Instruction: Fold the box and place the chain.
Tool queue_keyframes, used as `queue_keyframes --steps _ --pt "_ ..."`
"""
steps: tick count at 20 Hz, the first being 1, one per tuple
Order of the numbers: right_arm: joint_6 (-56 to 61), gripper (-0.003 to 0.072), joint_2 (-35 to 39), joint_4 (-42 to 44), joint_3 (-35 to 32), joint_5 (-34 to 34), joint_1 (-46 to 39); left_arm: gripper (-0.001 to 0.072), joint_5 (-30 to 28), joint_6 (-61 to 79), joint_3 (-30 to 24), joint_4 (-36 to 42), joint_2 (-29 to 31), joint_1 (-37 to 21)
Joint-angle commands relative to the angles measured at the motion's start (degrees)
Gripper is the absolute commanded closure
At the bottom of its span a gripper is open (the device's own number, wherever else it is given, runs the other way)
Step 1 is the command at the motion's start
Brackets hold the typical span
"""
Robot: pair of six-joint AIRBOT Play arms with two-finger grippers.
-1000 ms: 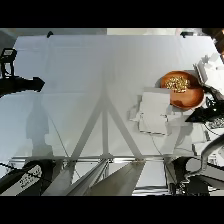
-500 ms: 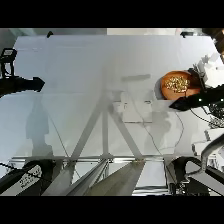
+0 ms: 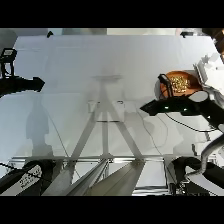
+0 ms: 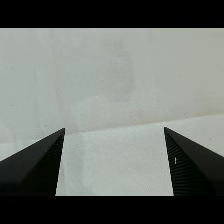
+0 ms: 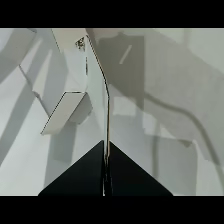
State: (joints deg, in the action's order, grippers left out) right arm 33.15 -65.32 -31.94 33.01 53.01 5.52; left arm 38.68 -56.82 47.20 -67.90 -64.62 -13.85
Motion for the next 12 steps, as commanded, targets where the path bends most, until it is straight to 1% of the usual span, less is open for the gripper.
queue_keyframes --steps 1,6,10,12 --pt "0.11 0.068 0.04 2.93 -0.76 -12.31 8.28 0.0018 0.0 0.0 0.02 -0.02 0.04 0.0" --pt "1.36 0.068 -1.29 3.06 -0.76 -18.62 9.46 0.0018 0.0 0.0 0.02 -0.02 0.04 0.0" --pt "1.33 0.068 -4.46 5.31 -0.76 -21.05 9.46 0.0018 0.0 0.0 0.02 -0.02 0.04 0.0" --pt "1.29 0.068 -5.01 5.25 -0.76 -21.22 9.46 0.0018 0.0 0.0 0.02 -0.02 0.04 0.0"
